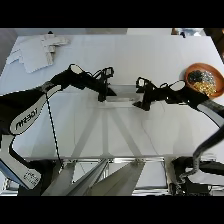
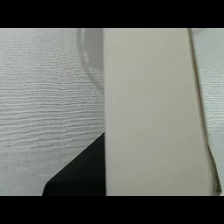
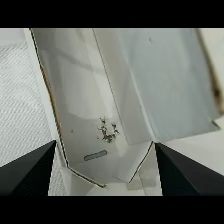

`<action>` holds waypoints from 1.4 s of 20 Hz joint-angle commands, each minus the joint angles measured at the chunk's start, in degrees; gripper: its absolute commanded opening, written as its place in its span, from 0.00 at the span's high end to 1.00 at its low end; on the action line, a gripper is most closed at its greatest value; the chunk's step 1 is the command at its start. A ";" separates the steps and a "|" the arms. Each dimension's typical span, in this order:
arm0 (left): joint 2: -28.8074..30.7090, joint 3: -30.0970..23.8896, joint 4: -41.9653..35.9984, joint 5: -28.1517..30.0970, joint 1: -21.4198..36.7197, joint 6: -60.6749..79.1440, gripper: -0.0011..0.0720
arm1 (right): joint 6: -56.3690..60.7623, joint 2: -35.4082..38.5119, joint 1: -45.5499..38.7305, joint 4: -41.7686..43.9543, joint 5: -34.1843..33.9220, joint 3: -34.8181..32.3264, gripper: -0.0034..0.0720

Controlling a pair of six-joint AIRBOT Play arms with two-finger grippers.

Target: Fold the box and place the chain.

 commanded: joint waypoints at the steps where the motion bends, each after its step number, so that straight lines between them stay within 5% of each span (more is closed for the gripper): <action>1: -0.04 0.00 0.00 0.00 -0.04 0.02 0.97 | -0.68 -3.72 -2.36 -0.04 7.56 3.65 0.04; 5: -0.04 0.00 0.00 0.00 -0.04 0.02 0.97 | -3.23 -7.69 -4.26 2.21 14.88 6.99 0.04; 11: -0.04 0.00 0.00 0.00 -0.04 0.02 0.97 | -9.29 -9.53 -4.26 7.43 16.52 6.99 0.04; 28: -0.04 0.00 0.00 0.00 -0.04 0.02 0.97 | -10.78 -12.81 -4.61 5.27 18.51 7.02 0.04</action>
